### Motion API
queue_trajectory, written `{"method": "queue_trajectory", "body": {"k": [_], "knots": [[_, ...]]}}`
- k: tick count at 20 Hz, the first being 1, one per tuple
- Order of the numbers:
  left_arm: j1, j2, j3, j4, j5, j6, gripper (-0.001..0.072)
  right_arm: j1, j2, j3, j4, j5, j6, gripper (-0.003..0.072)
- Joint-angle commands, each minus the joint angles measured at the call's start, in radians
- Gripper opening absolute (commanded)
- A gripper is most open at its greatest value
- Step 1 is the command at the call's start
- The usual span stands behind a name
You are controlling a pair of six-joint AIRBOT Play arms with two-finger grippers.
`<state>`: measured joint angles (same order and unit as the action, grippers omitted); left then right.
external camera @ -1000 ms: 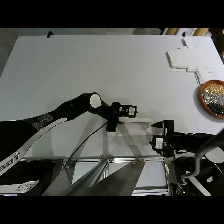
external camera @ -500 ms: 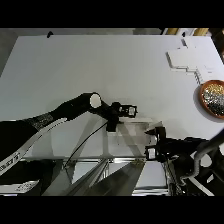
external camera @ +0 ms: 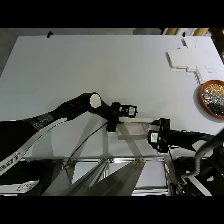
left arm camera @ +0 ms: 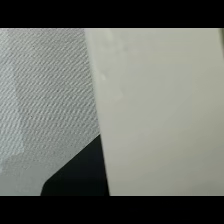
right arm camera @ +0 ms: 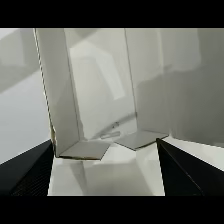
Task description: Fold the box and place the chain.
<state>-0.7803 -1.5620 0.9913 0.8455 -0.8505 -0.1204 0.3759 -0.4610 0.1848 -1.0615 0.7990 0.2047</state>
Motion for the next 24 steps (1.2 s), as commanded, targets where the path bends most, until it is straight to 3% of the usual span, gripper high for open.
{"method": "queue_trajectory", "body": {"k": [1, 16, 24], "knots": [[0.000, 0.001, 0.000, 0.000, 0.000, 0.000, 0.0012, -0.055, -0.014, 0.017, 0.073, 0.032, -0.079, 0.0692], [0.000, 0.001, 0.000, 0.000, 0.000, 0.000, 0.0012, -0.351, -0.325, 0.054, 0.408, 0.176, -0.511, 0.0691], [0.000, 0.001, 0.000, 0.000, 0.000, 0.000, 0.0012, -0.415, -0.536, 0.105, 0.460, 0.194, -0.659, 0.0680]]}}
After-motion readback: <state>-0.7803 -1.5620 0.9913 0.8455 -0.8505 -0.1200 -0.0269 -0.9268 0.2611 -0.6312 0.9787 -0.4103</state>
